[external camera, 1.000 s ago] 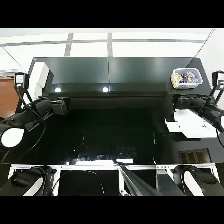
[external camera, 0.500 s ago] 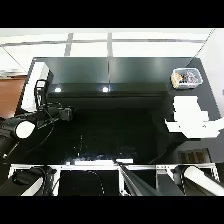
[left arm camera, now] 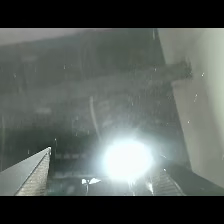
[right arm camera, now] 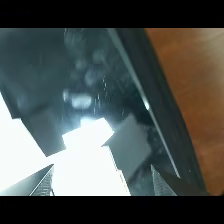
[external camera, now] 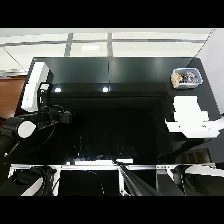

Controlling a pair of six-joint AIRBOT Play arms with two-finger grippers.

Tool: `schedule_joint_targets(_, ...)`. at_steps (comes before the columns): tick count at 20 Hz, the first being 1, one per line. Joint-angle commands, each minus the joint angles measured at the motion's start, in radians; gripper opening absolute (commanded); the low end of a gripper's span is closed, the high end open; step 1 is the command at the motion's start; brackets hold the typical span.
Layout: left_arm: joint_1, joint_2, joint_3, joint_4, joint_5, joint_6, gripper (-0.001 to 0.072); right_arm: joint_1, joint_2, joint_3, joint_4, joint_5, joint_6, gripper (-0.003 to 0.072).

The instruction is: Fold the box and place the chain.

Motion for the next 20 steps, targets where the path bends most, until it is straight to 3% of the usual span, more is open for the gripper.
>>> schedule_joint_targets(1,0.0,-0.007,0.0,-0.008,-0.031,0.0,0.0712,-0.007,-0.038,0.01,-0.016,0.063,-0.133,0.072)
schedule_joint_targets(3,0.0,-0.018,0.0,-0.009,-0.031,0.0,0.0712,-0.006,-0.054,0.01,0.023,0.076,-0.139,0.0684)
schedule_joint_targets(6,0.0,-0.024,0.0,-0.025,-0.031,0.0,0.0712,0.004,-0.055,0.01,-0.027,0.124,-0.127,0.0244)
schedule_joint_targets(7,0.0,-0.024,0.0,-0.031,-0.031,0.0,0.0712,0.006,-0.055,0.01,-0.033,0.158,-0.12,0.0181)
schedule_joint_targets(8,0.0,-0.024,0.0,-0.031,-0.031,0.0,0.0712,0.006,-0.053,0.01,-0.018,0.182,-0.12,0.0065)
schedule_joint_targets(9,0.0,-0.024,0.0,-0.031,-0.031,0.0,0.0712,0.006,-0.048,0.01,0.006,0.202,-0.118,0.0013)
schedule_joint_targets(12,0.0,-0.024,0.0,-0.031,-0.031,0.0,0.0711,0.043,0.006,0.007,0.065,0.214,-0.089,0.0013)
schedule_joint_targets(15,0.0,-0.024,0.0,-0.035,-0.042,-0.001,0.0711,0.108,0.099,-0.056,0.258,0.203,-0.09,0.0013)
schedule_joint_targets(18,-0.002,-0.038,0.0,-0.043,-0.049,-0.024,0.0711,0.23,0.232,-0.264,0.554,0.15,-0.113,0.0014)
schedule_joint_targets(20,0.0,-0.041,0.0,-0.076,-0.04,-0.024,0.0711,0.341,0.32,-0.396,0.653,0.107,-0.131,0.0014)
